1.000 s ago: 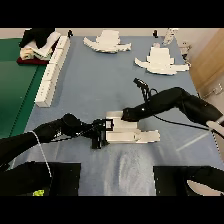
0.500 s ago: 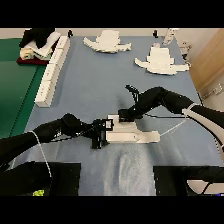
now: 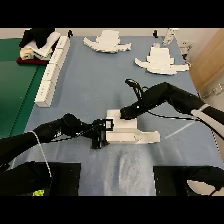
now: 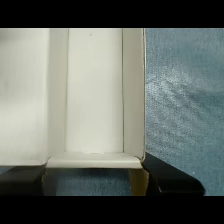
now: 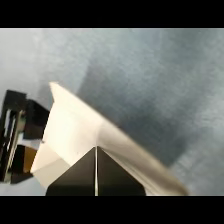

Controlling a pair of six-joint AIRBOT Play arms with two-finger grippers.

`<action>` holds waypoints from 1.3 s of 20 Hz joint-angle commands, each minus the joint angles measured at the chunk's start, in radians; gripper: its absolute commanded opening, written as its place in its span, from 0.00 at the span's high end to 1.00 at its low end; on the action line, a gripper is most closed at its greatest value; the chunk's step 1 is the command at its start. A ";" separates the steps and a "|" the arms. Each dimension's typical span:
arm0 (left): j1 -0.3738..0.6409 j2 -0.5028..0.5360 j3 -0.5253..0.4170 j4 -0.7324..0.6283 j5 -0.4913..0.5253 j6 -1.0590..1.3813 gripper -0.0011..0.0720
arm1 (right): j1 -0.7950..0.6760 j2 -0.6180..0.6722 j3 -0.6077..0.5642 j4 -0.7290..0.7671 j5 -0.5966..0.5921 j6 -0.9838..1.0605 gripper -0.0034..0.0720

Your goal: Fold the box.

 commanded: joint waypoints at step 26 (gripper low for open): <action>0.000 0.000 0.001 0.000 0.000 0.000 0.26 | 0.010 0.399 -0.444 -0.192 0.108 -0.935 0.20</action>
